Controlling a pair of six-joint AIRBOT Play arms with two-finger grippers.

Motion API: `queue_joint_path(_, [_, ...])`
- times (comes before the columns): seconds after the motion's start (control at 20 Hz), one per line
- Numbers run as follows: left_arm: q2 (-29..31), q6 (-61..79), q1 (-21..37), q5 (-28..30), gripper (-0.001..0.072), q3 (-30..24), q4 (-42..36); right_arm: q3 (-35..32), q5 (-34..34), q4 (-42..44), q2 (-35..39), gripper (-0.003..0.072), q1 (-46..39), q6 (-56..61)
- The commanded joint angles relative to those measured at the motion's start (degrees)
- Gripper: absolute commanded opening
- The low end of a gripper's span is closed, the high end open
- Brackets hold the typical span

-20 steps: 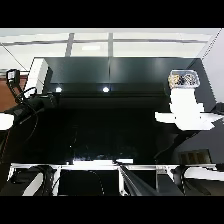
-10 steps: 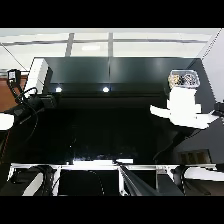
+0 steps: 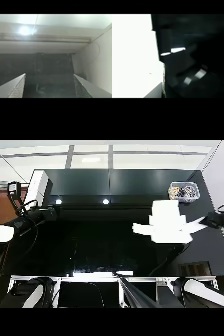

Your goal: Fold the box and place the chain.

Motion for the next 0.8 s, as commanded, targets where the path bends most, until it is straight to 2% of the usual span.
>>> queue_joint_path(0.0, [0.0,-0.1,-0.1,-3.5,0.0703,0.0,-0.2,-13.2,-4.7,19.5,7.4,0.0013,2.8,-8.3])
queue_joint_path(0.15, [-1.6,3.5,-3.3,-4.5,0.0703,0.2,0.1,-24.5,-8.0,33.8,11.7,0.0013,10.3,-16.0])
queue_joint_path(0.25, [-4.9,4.3,-8.8,-2.8,0.0703,1.5,0.0,-29.6,-15.0,36.2,12.2,0.0013,19.1,-16.3])
queue_joint_path(0.35, [-10.7,1.4,-12.7,-2.7,0.0702,5.3,-3.8,-31.7,-23.4,37.3,12.2,0.0013,29.3,-16.3])
queue_joint_path(0.55, [-27.4,1.3,-12.1,-19.9,0.0702,19.2,-9.1,-31.7,-35.5,40.2,12.3,0.0013,46.3,-15.6])
queue_joint_path(0.75, [-41.6,5.1,-6.1,-42.2,0.069,28.0,-21.5,-31.7,-39.4,40.1,12.3,0.0014,51.1,-14.8])
